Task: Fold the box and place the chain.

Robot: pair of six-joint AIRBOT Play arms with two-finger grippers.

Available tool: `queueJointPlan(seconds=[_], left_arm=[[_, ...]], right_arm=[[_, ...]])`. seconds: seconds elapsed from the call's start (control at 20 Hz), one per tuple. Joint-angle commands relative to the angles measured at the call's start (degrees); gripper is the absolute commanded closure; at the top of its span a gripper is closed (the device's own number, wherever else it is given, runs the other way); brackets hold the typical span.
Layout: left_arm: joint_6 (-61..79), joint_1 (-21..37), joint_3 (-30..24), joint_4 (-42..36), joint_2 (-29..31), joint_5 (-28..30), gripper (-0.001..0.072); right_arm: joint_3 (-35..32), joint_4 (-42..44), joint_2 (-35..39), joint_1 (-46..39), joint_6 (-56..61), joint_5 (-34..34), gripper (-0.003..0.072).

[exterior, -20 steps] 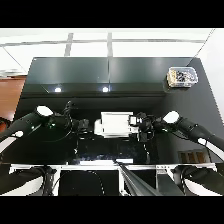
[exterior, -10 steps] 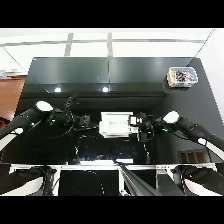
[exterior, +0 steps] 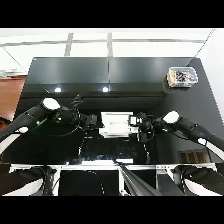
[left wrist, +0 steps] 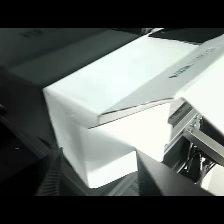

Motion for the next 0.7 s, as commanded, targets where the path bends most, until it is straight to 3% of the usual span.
queueJointPlan(seconds=[0.0, 0.55, 0.65], left_arm=[[-6.8, -2.1, 2.1, 4.0, 0.0, 0.1, 0.0225], [-30.9, -11.4, 11.8, 25.2, 0.1, -0.1, 0.0225], [-32.6, -12.4, 12.3, 25.8, 0.1, -0.1, 0.0225]], right_arm=[[0.0, 0.0, 0.0, 0.0, 0.0, 0.0, 0.0506], [0.0, 0.0, 0.0, 0.0, 0.0, 0.0, 0.0507], [0.0, 0.0, 0.0, 0.0, 0.1, -0.2, 0.0506]])
